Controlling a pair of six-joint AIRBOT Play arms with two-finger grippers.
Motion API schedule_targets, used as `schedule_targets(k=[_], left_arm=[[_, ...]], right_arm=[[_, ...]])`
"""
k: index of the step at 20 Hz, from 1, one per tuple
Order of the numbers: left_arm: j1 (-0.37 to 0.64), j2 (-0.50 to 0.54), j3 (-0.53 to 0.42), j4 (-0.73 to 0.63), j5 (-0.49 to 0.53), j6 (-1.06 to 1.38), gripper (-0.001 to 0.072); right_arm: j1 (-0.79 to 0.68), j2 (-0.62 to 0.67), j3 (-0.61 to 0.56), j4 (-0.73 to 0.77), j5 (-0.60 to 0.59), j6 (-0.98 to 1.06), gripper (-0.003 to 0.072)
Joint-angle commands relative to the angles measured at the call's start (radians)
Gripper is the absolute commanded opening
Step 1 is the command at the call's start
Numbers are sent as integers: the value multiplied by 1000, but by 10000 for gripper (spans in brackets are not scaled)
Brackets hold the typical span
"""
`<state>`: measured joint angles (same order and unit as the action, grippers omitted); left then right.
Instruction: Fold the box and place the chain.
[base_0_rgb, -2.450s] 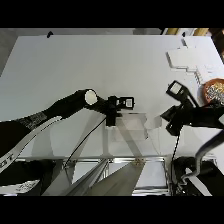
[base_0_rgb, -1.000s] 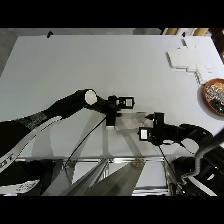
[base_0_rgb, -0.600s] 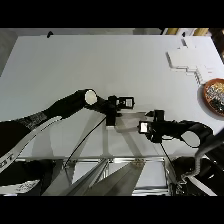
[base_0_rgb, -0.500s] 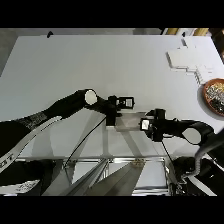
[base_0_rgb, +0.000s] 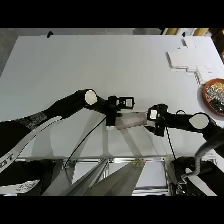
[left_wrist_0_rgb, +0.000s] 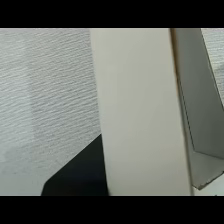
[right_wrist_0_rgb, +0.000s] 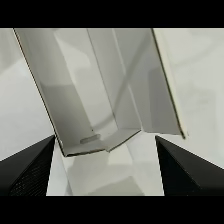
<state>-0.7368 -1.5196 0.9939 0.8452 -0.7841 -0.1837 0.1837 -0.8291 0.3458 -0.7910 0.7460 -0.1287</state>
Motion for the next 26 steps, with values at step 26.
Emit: schedule_targets(k=[26], left_arm=[[0,0,0,1,2,0,12]], right_arm=[[-84,-314,0,249,155,-378,573]])
